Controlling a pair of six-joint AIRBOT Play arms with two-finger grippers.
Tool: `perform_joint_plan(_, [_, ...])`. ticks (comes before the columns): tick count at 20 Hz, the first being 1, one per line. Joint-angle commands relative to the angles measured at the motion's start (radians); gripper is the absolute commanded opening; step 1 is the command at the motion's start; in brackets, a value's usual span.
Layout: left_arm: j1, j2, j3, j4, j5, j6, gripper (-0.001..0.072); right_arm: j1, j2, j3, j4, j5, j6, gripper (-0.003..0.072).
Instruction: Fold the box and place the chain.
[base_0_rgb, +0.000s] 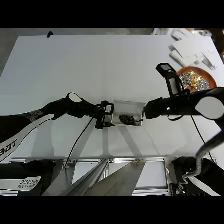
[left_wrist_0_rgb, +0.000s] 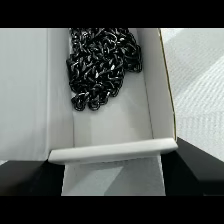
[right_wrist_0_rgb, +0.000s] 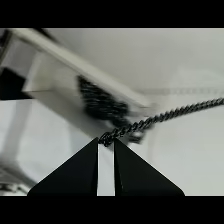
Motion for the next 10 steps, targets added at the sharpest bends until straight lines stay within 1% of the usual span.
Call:
perform_joint_plan(1, [0.000,0.000,0.001,0.000,0.000,0.000,0.0195,0.140,0.033,0.001,0.056,-0.111,0.049,0.0018])
perform_joint_plan(3, [0.000,0.000,0.001,0.000,0.000,0.000,0.0195,0.200,0.030,0.001,0.050,-0.181,0.066,0.0018])
perform_joint_plan(5, [0.000,0.000,0.001,0.000,0.000,0.000,0.0195,0.230,0.025,0.001,0.016,-0.219,0.101,0.0018])
perform_joint_plan(8, [0.000,0.000,0.001,0.000,0.000,0.000,0.0195,0.231,-0.011,0.001,-0.049,-0.220,0.127,0.0019])
perform_joint_plan(10, [0.000,0.000,0.001,0.000,0.000,0.000,0.0195,0.231,-0.052,0.001,-0.066,-0.220,0.127,0.0019])
